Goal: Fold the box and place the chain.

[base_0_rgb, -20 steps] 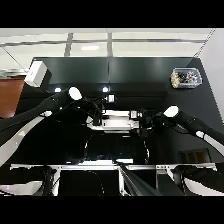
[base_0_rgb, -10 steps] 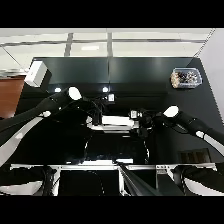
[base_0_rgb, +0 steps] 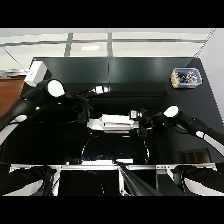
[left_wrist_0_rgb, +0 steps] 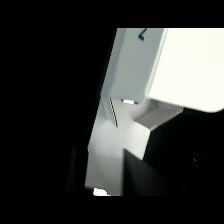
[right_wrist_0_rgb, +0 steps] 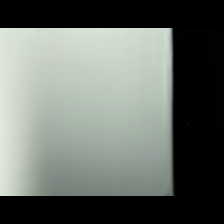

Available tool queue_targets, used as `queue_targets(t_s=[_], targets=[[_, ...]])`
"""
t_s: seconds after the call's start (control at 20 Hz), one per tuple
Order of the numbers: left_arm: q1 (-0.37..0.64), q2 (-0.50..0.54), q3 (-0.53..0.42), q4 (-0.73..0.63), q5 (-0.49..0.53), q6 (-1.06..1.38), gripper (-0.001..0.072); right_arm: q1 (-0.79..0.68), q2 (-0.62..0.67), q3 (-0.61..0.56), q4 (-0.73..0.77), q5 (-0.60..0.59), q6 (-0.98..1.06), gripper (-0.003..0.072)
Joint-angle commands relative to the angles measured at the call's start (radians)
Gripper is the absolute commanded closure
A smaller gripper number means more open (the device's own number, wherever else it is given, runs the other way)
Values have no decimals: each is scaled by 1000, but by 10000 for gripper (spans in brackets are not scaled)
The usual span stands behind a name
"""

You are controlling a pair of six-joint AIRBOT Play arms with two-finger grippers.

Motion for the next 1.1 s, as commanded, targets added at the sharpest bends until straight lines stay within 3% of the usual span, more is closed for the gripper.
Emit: queue_targets(t_s=[0.0, 0.05, 0.15, 0.3, 0.45, 0.6, 0.65, 0.75, 0.85, 1.05], targets=[[13, 56, -2, 73, -220, -245, 687, 1, 0, 1, 0, 0, 0, 199], [7, 56, -19, 13, -265, -279, 688, 1, 0, 0, 1, 0, 0, 200], [-35, 56, -90, -170, -224, -303, 688, 1, 0, 0, 0, 0, 0, 199], [-137, 56, -193, -378, 44, -269, 687, 1, 0, 0, 0, 0, 0, 199], [-140, 56, -187, -589, 276, -97, 687, 1, 0, 0, 0, 0, 0, 199], [-88, 45, -171, -632, 527, -66, 687, 1, 0, 0, 0, 0, 0, 199], [-74, 31, -171, -632, 565, -68, 687, 1, 0, 0, 0, 0, 0, 200], [-61, -18, -169, -599, 562, -69, 687, 1, 0, 0, 0, 0, 0, 200], [-62, -79, -152, -473, 510, -136, 687, 1, 0, 0, 0, 0, 0, 199], [-62, -187, -82, -349, 335, -248, 687, 1, 0, 0, 1, 0, 0, 199]])
